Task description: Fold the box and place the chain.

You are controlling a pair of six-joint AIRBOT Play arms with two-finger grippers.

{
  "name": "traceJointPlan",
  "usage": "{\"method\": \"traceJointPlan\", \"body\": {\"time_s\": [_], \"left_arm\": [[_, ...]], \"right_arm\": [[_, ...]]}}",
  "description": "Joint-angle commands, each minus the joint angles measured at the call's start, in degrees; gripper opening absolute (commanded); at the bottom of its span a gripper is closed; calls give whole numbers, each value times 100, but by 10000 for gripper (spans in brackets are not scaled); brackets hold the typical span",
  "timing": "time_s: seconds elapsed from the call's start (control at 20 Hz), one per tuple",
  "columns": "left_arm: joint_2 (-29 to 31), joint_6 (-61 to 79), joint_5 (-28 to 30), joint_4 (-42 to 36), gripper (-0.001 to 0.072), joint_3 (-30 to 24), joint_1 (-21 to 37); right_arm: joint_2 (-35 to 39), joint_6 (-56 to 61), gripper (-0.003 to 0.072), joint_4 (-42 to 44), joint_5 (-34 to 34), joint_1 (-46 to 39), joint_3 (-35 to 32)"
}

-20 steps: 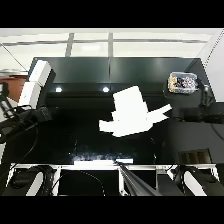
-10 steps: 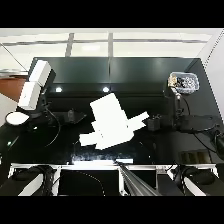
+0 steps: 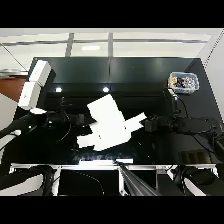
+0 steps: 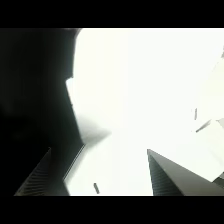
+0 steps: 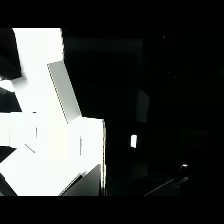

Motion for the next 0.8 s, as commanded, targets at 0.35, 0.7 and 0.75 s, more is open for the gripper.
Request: {"method": "traceJointPlan", "body": {"time_s": [0.35,0.7,0.75], "left_arm": [[-1132,2175,-2188,-245,694,551,-15],[-1169,2321,-2188,645,406,1134,-275],[-1172,2321,-2188,721,366,1213,-326]], "right_arm": [[4,22,23,-2,20,13,0],[4,22,23,-9,17,13,0],[4,22,23,-9,17,13,0]]}}
